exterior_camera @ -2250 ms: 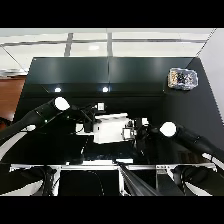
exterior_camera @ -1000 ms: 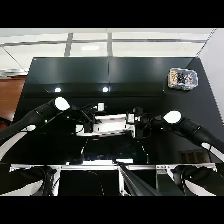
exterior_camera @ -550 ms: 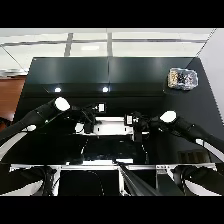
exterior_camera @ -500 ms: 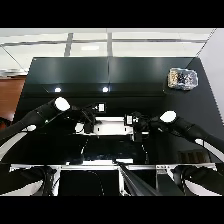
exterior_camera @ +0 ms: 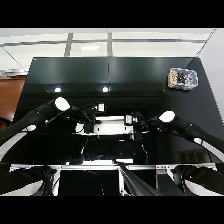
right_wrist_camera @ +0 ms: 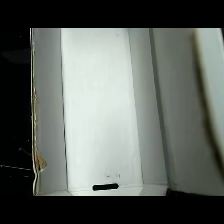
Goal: Fold the box and place the chain.
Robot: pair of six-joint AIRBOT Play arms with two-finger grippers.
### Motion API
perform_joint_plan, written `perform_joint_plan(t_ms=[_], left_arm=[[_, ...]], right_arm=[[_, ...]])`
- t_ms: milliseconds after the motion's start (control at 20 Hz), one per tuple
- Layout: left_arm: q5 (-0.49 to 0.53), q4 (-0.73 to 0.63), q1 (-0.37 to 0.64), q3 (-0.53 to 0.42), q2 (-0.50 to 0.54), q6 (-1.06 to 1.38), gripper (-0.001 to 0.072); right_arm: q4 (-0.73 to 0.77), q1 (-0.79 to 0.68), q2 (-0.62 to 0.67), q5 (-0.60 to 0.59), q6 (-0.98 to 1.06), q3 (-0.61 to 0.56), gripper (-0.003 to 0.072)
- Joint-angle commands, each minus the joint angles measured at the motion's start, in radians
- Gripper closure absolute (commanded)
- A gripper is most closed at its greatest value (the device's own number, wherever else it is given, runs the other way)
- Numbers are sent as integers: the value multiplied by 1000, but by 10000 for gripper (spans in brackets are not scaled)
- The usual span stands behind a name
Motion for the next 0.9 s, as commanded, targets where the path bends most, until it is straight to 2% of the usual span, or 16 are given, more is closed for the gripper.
perform_joint_plan(t_ms=[0,450,850], left_arm=[[-1,1,0,1,0,0,681],[-1,1,0,1,0,0,681],[-2,1,0,1,0,0,681]], right_arm=[[-7,0,-6,-5,17,6,-11],[-102,29,-32,-14,105,34,-10],[-113,33,-41,-34,143,43,-10]])
